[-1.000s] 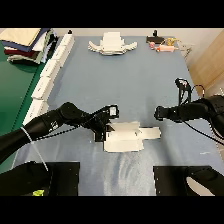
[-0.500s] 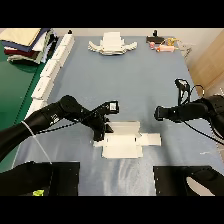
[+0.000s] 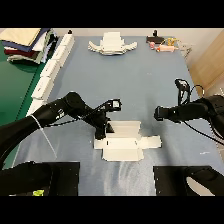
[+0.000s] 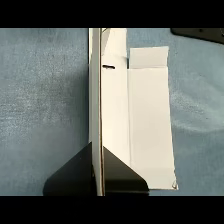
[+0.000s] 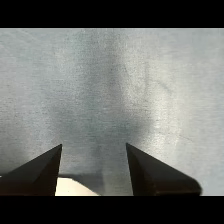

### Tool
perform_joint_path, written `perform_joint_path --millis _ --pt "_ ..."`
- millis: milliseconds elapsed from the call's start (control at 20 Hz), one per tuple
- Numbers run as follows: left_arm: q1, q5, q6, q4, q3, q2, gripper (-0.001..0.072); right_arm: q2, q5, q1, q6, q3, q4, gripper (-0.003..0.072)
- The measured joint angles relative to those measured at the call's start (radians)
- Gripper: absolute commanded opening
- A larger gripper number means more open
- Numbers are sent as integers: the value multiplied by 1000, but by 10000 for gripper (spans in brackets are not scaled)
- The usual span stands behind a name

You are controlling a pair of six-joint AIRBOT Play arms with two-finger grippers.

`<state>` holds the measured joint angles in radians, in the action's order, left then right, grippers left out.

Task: Fold the box.

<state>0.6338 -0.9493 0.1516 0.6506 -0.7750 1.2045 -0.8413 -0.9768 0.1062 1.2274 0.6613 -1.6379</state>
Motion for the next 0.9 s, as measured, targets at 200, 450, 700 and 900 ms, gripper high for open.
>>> perform_joint_path --millis 200,450,700,900 --pt "0 -9 35 12 5 4 15 0 -2 0 0 0 -1 575" --pt "2 -19 53 18 16 5 15 0 -8 0 0 0 -3 575" --pt "2 -44 58 17 19 16 16 0 -19 0 0 0 -3 575" --pt "2 -47 58 18 21 21 16 0 -56 0 10 0 -23 341"
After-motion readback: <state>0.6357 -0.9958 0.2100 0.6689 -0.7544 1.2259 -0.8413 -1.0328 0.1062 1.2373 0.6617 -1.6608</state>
